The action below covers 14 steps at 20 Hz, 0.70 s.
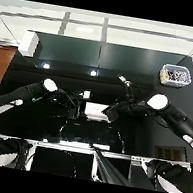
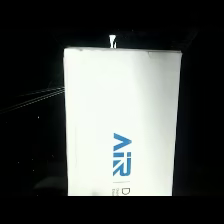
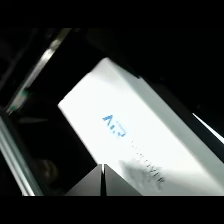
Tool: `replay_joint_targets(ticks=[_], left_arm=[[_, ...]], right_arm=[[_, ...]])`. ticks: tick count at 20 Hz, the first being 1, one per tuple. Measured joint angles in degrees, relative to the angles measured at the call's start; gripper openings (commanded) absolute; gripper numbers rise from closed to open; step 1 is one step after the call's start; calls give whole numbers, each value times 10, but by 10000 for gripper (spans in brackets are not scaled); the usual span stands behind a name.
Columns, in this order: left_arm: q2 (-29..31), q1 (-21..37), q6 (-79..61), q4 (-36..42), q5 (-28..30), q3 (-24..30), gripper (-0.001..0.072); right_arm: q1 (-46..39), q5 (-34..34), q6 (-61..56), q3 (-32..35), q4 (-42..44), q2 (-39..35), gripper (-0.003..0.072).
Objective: Fold the box and place the chain.
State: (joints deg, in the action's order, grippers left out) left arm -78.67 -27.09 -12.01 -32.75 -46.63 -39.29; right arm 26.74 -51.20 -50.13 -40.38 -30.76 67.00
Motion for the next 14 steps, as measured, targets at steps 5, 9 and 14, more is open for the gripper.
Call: replay_joint_targets(ticks=[5, 9, 14], left_arm=[[0, 0, -1, 0, 0, 0, 350], [0, 0, 1, 0, 1, 0, 440], [21, 0, 50, -35, -5, -7, 719]], right_arm=[[2, 16, -40, 4, 4, 49, 16], [-30, -23, -50, -4, -19, 19, 17], [-145, -115, -65, -16, -76, -92, 17]])
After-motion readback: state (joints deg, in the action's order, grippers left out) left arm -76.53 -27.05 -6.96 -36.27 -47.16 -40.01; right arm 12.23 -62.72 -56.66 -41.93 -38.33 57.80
